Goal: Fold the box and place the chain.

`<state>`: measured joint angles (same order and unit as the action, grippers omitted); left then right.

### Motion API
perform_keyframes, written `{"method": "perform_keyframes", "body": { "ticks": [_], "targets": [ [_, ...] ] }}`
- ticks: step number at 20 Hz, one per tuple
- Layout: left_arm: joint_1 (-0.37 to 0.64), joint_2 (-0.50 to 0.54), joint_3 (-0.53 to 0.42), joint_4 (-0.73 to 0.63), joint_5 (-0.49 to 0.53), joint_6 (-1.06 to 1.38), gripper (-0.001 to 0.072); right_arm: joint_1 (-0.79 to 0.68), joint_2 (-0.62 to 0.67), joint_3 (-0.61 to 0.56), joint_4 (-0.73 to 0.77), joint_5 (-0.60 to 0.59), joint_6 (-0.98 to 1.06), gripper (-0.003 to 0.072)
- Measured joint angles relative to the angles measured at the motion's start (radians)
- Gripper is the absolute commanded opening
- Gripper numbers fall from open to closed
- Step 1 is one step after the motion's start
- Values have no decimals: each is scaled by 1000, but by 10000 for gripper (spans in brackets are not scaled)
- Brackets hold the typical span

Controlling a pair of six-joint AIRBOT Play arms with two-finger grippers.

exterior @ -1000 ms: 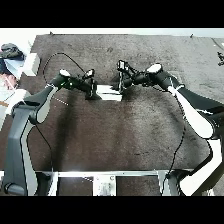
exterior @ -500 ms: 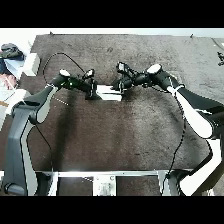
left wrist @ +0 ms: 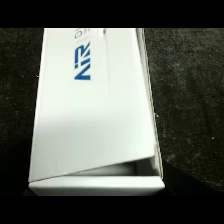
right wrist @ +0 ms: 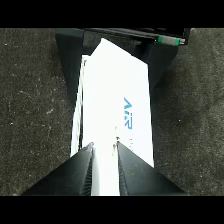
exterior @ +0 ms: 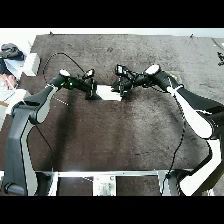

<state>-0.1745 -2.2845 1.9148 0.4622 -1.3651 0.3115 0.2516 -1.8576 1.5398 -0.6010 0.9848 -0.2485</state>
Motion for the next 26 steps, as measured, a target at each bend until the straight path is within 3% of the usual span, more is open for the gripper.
{"method": "perform_keyframes", "body": {
  "ticks": [7,9,15,16,17,18,22,26],
  "targets": [
    [0,0,0,2,-1,3,405,0,-31,0,-22,58,36,162],
    [0,0,0,2,-3,5,405,-2,-39,0,-20,85,56,369],
    [0,0,0,2,-5,1,405,-54,-44,-1,100,132,85,345],
    [0,0,0,2,-5,0,405,-67,-42,-1,148,142,88,271],
    [0,0,0,2,-5,0,405,-77,-41,-1,192,153,88,101],
    [0,0,0,2,-5,0,405,-84,-41,-1,222,160,89,12],
    [0,0,0,1,-2,0,405,-103,-50,-1,280,184,123,8],
    [0,0,0,1,-1,0,405,-106,-80,-1,224,212,208,8]
  ]
}}
